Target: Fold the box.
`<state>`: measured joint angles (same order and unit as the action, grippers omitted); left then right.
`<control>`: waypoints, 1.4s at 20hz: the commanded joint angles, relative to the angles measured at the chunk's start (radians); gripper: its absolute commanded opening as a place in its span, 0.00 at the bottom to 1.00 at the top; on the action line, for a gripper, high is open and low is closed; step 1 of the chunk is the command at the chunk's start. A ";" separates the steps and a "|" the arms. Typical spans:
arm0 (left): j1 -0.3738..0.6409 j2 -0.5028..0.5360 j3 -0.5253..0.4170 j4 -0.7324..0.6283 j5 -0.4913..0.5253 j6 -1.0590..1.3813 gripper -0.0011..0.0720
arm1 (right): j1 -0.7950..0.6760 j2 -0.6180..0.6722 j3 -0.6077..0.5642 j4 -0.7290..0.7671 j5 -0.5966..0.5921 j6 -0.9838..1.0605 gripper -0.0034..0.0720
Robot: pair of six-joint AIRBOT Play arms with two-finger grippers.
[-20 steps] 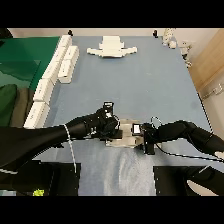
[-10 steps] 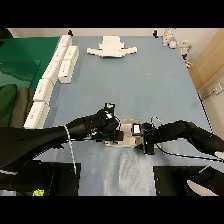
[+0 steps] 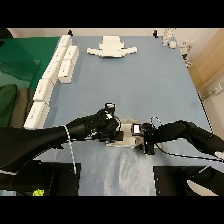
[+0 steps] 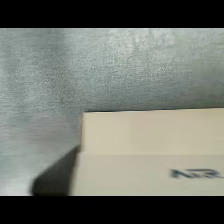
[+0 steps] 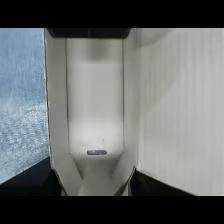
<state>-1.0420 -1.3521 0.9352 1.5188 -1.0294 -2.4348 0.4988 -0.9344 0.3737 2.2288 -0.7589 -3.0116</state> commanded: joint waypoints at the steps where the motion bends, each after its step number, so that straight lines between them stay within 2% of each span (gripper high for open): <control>1: -0.006 0.001 0.001 0.008 0.020 0.014 0.03 | 0.001 0.001 0.001 0.002 0.003 0.000 0.75; 6: -0.012 0.001 0.001 -0.003 0.027 0.009 0.04 | 0.001 0.001 0.001 0.002 0.002 0.000 0.75; 7: -0.012 0.001 0.001 -0.008 0.027 0.009 0.32 | 0.001 0.001 0.001 0.002 0.003 0.000 0.75; 8: -0.012 0.001 0.001 -0.008 0.026 0.004 0.73 | 0.001 0.001 0.001 0.002 0.003 0.000 0.75; 19: -0.011 0.001 0.001 -0.007 0.025 0.011 0.72 | 0.001 0.001 0.001 0.002 0.003 0.000 0.75; 20: -0.011 0.001 0.001 -0.007 0.026 0.011 0.52 | 0.001 0.001 0.001 0.002 0.003 0.000 0.75; 21: -0.011 0.001 0.001 -0.007 0.028 0.027 0.04 | 0.001 0.001 0.001 0.002 0.003 0.000 0.75; 28: -0.011 0.001 0.001 -0.008 0.032 0.040 0.04 | 0.001 0.001 0.001 0.001 0.003 0.000 0.75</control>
<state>-1.0531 -1.3521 0.9352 1.5158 -1.0054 -2.4012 0.4984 -0.9344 0.3737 2.2280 -0.7578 -3.0100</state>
